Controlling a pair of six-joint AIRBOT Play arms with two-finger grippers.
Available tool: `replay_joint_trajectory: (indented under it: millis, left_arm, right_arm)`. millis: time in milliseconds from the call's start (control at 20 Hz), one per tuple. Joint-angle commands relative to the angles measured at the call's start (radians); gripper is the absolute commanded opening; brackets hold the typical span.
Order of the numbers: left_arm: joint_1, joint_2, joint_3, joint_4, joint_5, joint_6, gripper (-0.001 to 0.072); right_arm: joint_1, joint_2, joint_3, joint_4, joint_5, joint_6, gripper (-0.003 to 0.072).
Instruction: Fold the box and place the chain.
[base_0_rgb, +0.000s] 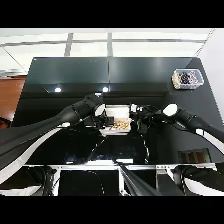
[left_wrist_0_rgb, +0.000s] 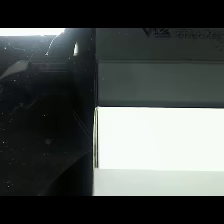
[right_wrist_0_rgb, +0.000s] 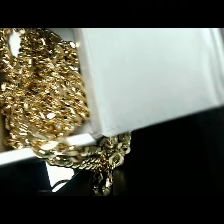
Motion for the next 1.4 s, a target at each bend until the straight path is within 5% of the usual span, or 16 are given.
replay_joint_trajectory:
  millis: [0,250,700,850,1000,1050,1100,1150,1350]
  left_arm:
    - [0.000,-0.001,0.000,-0.001,0.000,0.000,0.0030]
    - [0.001,-0.001,0.000,0.000,0.001,0.000,0.0030]
    - [0.001,0.000,0.000,-0.001,0.010,0.000,0.0030]
    - [0.000,-0.001,0.000,-0.001,0.019,0.000,0.0030]
    - [0.000,0.000,0.000,0.000,0.019,0.000,0.0030]
    - [0.000,0.000,0.000,-0.002,0.018,0.000,0.0030]
    - [0.000,0.000,0.000,-0.004,0.018,0.000,0.0030]
    - [0.000,0.000,0.000,-0.004,0.018,0.000,0.0030]
    - [0.000,0.000,0.000,-0.004,0.019,0.000,0.0030]
  right_arm:
    - [-0.021,0.008,0.002,-0.039,0.043,0.040,0.0054]
    - [-0.039,0.096,0.014,-0.039,0.100,0.240,0.0008]
    - [-0.045,0.472,0.122,-0.007,0.277,0.661,0.0008]
    - [-0.030,0.467,0.136,0.174,0.261,0.704,0.0010]
    - [0.065,0.396,0.088,0.186,0.182,0.705,0.0017]
    - [0.087,0.362,0.080,0.185,0.168,0.712,0.0035]
    - [0.091,0.333,0.079,0.186,0.169,0.715,0.0229]
    - [0.085,0.321,0.079,0.170,0.168,0.721,0.0311]
    - [-0.076,0.371,0.106,0.072,0.187,0.733,0.0312]
